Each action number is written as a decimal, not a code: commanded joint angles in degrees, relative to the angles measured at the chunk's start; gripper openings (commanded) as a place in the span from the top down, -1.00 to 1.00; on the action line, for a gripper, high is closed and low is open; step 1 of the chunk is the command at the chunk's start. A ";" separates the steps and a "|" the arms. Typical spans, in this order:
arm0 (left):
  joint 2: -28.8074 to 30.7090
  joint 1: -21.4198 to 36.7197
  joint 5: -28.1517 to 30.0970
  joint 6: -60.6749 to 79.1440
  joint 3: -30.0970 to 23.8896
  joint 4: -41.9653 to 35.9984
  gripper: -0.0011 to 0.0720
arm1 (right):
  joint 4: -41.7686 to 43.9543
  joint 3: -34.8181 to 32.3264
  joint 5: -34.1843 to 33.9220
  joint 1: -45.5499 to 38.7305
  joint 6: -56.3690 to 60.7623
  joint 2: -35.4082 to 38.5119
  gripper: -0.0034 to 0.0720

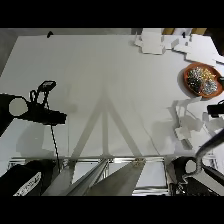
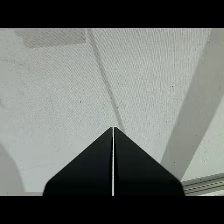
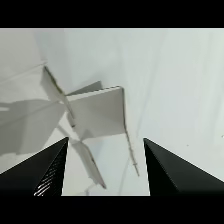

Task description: Fold the box and place the chain.

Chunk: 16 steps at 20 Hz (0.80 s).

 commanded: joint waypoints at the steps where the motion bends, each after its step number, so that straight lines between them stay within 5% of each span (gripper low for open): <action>1: 0.00 0.02 0.02 0.02 -0.02 0.02 0.96 | -1.01 0.04 -3.76 -6.10 -3.15 -2.05 -0.45; 7: 0.00 0.02 0.02 0.02 -0.02 0.02 0.96 | -2.58 0.04 -2.67 -7.48 -3.15 -8.37 -0.04; 10: 0.00 0.02 0.02 0.02 -0.02 0.02 0.96 | -1.44 0.02 0.37 -7.48 -2.62 -9.84 0.71; 16: 0.00 0.02 0.00 0.02 -0.02 0.02 0.96 | 9.62 0.04 6.88 -2.99 -3.58 -4.39 0.87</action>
